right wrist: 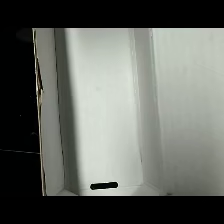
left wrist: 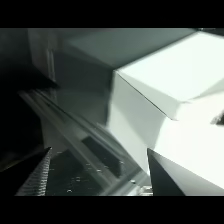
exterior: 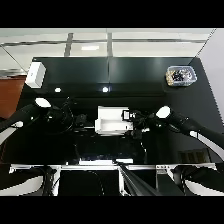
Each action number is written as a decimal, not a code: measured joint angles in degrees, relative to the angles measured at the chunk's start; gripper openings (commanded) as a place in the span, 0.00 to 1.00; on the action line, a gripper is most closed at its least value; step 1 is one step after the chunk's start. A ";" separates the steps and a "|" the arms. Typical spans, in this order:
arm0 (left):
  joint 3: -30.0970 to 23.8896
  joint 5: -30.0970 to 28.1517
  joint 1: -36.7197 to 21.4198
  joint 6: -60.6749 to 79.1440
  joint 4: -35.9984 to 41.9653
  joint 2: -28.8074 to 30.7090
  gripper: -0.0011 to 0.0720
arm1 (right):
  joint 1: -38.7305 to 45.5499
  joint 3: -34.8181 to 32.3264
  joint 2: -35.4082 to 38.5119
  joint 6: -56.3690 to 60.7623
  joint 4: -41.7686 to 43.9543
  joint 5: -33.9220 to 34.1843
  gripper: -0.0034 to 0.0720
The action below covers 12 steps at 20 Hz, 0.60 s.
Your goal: Fold the box and place the chain.
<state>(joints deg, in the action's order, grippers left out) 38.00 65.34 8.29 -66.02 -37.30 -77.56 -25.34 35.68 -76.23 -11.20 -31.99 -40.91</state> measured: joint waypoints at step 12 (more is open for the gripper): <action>6.47 -0.24 8.66 -4.63 -0.52 -0.02 0.64 | 0.00 0.00 0.00 0.00 0.00 0.00 0.13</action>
<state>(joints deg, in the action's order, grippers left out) 44.47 65.10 16.95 -70.65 -37.82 -77.58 -25.34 35.68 -76.23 -11.20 -31.99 -40.91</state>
